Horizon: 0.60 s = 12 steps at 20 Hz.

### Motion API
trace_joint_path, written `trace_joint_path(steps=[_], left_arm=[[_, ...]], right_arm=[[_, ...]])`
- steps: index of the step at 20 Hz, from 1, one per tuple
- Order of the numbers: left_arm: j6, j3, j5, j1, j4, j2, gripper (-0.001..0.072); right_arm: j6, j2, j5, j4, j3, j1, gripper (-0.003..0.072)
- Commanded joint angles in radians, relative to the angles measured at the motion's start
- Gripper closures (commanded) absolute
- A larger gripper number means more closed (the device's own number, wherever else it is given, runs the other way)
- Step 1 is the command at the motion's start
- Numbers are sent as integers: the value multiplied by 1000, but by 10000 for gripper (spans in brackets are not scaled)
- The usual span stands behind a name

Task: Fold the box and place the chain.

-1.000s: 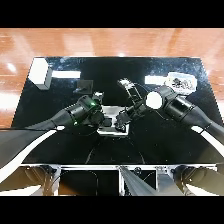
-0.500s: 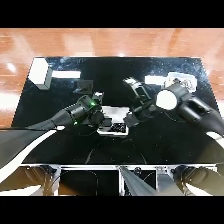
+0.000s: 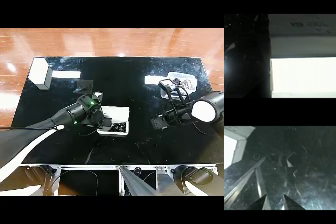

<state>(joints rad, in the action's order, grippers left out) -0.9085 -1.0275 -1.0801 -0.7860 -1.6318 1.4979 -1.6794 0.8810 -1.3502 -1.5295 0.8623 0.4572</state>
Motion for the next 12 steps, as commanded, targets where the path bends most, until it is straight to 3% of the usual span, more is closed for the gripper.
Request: trace_joint_path(steps=[1, 3, 4, 7, 8, 9, 10, 12], left_arm=[[0, -2, -1, 0, -35, -1, 649], [0, -14, -15, 0, -35, -4, 414], [0, -19, -15, 0, -35, -11, 344], [0, -44, -18, 0, -32, -34, 333], [0, -52, -26, 0, -34, -39, 283], [-7, -61, -52, 0, -34, -43, 182], [-39, -66, -76, 0, -34, -49, 163], [-110, -65, -125, -1, -26, -82, 163]], right_arm=[[-34, -29, 11, -8, -19, -14, 407], [-34, -29, 11, -4, -20, -14, 407], [-34, -29, 13, 7, -21, -14, 407], [-34, -30, 31, 11, -37, -14, 406], [-34, -30, 38, 11, -48, -14, 363], [-33, -30, 39, 11, -60, -14, 98], [-26, -30, 41, 11, -68, -13, 14], [-10, -30, 56, 11, -71, -14, 14]])
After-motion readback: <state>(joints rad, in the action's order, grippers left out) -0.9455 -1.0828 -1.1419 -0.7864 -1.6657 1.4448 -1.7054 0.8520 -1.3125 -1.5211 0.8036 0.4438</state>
